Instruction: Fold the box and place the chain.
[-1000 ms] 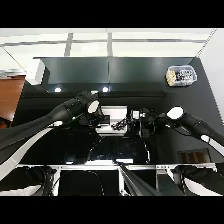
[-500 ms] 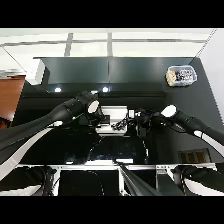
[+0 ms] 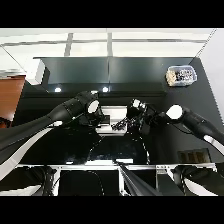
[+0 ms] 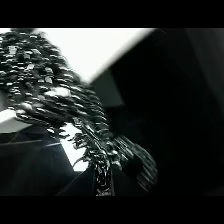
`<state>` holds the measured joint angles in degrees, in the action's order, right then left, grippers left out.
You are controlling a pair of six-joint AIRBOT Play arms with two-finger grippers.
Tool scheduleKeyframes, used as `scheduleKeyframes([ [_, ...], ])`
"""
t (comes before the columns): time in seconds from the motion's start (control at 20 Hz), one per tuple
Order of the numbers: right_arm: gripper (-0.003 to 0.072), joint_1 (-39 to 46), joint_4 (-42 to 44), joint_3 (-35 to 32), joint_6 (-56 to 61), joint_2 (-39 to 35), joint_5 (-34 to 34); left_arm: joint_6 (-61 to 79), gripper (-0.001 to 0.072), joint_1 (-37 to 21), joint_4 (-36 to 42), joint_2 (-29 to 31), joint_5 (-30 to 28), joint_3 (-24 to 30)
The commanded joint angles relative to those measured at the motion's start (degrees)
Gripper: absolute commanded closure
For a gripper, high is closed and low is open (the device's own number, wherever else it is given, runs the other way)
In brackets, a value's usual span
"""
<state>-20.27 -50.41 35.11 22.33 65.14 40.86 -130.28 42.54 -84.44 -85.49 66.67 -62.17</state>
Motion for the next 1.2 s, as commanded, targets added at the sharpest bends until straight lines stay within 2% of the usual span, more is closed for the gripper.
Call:
scheduleKeyframes([
  [0.0, 0.0668, 0.0, -10.0, 1.2, 20.9, -9.3, 4.3, 0.0, 0.0679, 0.0, -0.1, 0.0, -0.1, -0.1],
  [0.15, 0.0668, 0.0, -5.6, 5.2, 25.0, -16.1, 9.6, 0.0, 0.0679, 0.0, -0.1, 0.0, -0.1, -0.1],
  [0.3, 0.0668, 0.0, 3.8, 11.8, 25.3, -17.9, 14.4, 0.0, 0.0679, 0.0, -0.1, 0.0, -0.1, -0.1],
  [0.55, 0.0668, 0.0, 22.4, 19.4, 25.2, -17.9, 11.0, 0.0, 0.0679, 0.0, -0.1, 0.0, -0.1, -0.1],
  [0.7, 0.0667, 0.0, 30.6, 21.2, 25.9, -17.7, 8.7, 0.0, 0.0679, 0.0, -0.1, 0.0, -0.1, -0.1],
  [0.9, 0.0666, -2.7, 29.1, 20.2, 30.0, -11.7, 13.4, 0.0, 0.0679, 0.0, -0.1, 0.0, -0.1, -0.1],
  [1.05, 0.0665, -5.9, 27.8, 16.8, 29.9, -5.2, 13.2, 0.0, 0.0679, 0.0, -0.1, 0.0, -0.1, -0.1],
  [1.15, 0.0665, -6.8, 24.1, 15.1, 30.4, -1.3, 12.9, 0.0, 0.0679, 0.0, -0.1, 0.0, -0.1, -0.1],
])
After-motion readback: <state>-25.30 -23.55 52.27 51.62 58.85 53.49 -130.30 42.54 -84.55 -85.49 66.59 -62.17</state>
